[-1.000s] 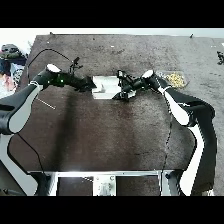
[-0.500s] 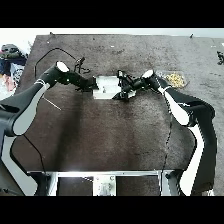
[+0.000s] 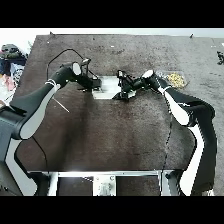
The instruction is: Fold the box and place the chain.
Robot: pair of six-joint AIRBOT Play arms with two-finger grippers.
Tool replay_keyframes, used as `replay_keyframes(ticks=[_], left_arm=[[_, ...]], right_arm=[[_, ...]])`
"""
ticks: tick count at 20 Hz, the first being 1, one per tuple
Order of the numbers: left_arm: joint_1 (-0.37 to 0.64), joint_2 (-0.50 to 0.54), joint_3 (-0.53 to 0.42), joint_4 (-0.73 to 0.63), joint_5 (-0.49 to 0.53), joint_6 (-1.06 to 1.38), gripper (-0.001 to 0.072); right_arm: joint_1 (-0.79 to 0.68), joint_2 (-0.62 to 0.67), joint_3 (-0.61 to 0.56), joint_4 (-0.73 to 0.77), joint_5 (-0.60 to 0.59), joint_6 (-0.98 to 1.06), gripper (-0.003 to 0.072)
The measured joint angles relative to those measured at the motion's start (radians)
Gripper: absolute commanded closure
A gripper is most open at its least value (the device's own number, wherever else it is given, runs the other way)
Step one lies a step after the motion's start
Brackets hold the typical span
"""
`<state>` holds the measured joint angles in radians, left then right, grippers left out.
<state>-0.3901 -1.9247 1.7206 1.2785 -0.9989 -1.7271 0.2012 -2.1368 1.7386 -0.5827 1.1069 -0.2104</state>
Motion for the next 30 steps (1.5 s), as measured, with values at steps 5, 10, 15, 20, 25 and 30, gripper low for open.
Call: replay_keyframes(ticks=[5,10,15,20,25,30], left_arm=[[-0.061,-0.093,0.183,0.203,-0.157,-0.182,0.0355],[-0.09,-0.156,0.275,0.319,-0.252,-0.285,0.0364],[-0.097,-0.177,0.294,0.371,-0.274,-0.331,0.058],[-0.1,-0.184,0.298,0.388,-0.285,-0.34,0.0699],[-0.1,-0.186,0.298,0.394,-0.292,-0.343,0.0465],[-0.099,-0.179,0.301,0.383,-0.298,-0.284,0.0394]], right_arm=[[0.0,0.0,0.0,0.0,0.0,0.0,0.0222],[0.0,0.0,0.0,0.0,0.0,0.0,0.0222],[0.0,0.0,0.0,0.001,0.0,0.0,0.0222],[0.002,0.0,0.0,0.001,-0.002,0.0,0.0222],[0.002,0.0,0.0,0.002,-0.001,0.0,0.0222],[0.0,0.0,0.0,0.0,0.0,0.0,0.0222]])
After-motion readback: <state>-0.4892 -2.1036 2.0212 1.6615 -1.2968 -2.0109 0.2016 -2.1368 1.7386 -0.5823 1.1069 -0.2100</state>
